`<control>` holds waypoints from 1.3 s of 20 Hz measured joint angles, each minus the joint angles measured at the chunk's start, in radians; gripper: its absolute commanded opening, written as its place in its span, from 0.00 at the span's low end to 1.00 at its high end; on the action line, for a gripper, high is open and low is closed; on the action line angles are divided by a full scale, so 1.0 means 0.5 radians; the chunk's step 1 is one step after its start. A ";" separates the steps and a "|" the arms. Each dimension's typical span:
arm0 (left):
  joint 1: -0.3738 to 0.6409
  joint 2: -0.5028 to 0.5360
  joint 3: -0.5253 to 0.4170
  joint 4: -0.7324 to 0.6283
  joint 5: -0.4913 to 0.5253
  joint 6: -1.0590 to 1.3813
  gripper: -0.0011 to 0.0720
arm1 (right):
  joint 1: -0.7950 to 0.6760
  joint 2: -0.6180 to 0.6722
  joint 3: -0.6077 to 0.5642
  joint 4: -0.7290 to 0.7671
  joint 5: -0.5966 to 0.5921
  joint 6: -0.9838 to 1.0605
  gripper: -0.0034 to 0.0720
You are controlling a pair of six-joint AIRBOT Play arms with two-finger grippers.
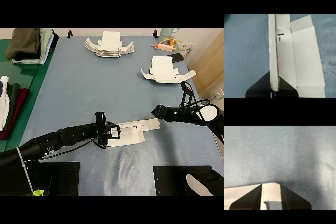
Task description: Fold the box.
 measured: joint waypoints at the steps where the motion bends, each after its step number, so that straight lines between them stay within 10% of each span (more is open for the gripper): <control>1: -0.011 -0.011 -0.016 -0.005 0.031 -0.018 0.03 | -0.002 0.001 0.000 -0.001 0.000 0.000 0.53; 8: -0.011 0.006 -0.007 -0.004 0.042 -0.099 0.03 | -0.003 0.001 0.000 0.014 0.000 0.000 0.53; 18: 0.677 -0.121 0.449 0.044 -1.308 -0.401 0.03 | -0.002 0.001 0.000 0.016 0.015 -0.001 0.53; 26: 0.655 -0.290 0.543 0.051 -1.434 -0.392 0.03 | -0.002 0.001 0.000 0.016 0.021 -0.001 0.53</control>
